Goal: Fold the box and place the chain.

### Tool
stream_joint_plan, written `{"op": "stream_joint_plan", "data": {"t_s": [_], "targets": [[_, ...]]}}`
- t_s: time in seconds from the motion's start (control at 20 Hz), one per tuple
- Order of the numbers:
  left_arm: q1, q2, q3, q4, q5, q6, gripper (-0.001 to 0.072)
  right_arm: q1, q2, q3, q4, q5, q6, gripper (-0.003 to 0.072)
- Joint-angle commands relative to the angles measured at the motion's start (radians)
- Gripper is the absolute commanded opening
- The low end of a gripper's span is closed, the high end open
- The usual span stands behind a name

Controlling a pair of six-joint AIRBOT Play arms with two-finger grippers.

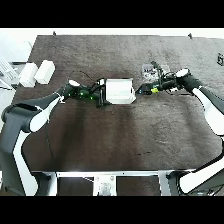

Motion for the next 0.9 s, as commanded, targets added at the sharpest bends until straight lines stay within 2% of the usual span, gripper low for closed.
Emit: {"op": "stream_joint_plan", "data": {"t_s": [0.0, 0.05, 0.1, 0.3, 0.4, 0.7, 0.85], "targets": [[0.0, 0.001, 0.001, 0.0, 0.0, 0.0, 0.0471, 0.006, 0.008, 0.003, 0.025, 0.005, 0.002, 0.0235], [0.0, 0.001, 0.001, 0.0, 0.0, 0.0, 0.0471, 0.011, 0.008, 0.003, 0.025, 0.005, 0.002, 0.033], [0.0, 0.001, 0.001, 0.0, 0.0, 0.0, 0.0471, 0.015, 0.008, 0.003, 0.026, 0.005, 0.002, 0.0365], [0.0, 0.001, 0.001, 0.0, 0.0, 0.0, 0.0471, 0.035, 0.008, 0.003, 0.029, 0.005, 0.002, 0.0369], [0.0, 0.001, 0.001, 0.0, 0.0, 0.0, 0.0471, 0.049, 0.008, 0.003, 0.028, 0.004, 0.002, 0.042], [0.0, 0.001, 0.001, 0.0, 0.0, 0.0, 0.0471, 0.072, 0.008, 0.004, 0.024, 0.005, 0.004, 0.0421], [0.0, 0.001, 0.001, 0.0, 0.0, 0.0, 0.0471, 0.098, 0.008, 0.034, -0.069, 0.005, 0.071, 0.0421]]}}
